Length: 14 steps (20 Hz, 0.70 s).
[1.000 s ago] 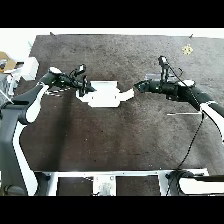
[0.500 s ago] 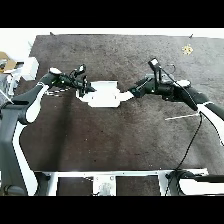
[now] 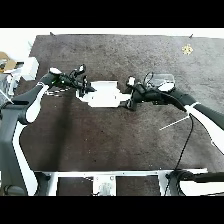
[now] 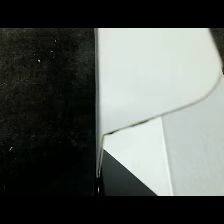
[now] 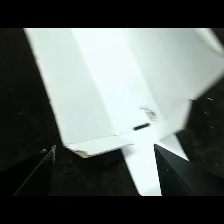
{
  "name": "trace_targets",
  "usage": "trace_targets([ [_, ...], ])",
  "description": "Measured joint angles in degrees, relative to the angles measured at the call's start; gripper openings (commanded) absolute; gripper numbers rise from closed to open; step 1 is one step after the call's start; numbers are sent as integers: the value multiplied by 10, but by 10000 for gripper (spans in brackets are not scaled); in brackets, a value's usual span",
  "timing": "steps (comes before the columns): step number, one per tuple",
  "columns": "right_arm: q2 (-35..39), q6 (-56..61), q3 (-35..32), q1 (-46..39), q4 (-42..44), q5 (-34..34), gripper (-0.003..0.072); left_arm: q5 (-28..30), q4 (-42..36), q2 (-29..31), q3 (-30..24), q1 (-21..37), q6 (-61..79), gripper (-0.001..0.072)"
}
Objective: Fold the box and place the chain.
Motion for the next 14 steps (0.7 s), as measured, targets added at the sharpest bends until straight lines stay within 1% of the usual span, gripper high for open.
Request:
trace_targets([
  [3,-14,-8,8,25,-41,-3,686,0,0,0,0,0,0,12],
  [6,-33,-10,13,44,-60,-20,684,0,0,0,0,0,0,12],
  [11,-58,-13,16,64,-64,-73,677,0,0,0,0,0,0,12],
  [14,-63,-13,25,61,-52,-84,677,0,0,0,0,0,0,12],
])
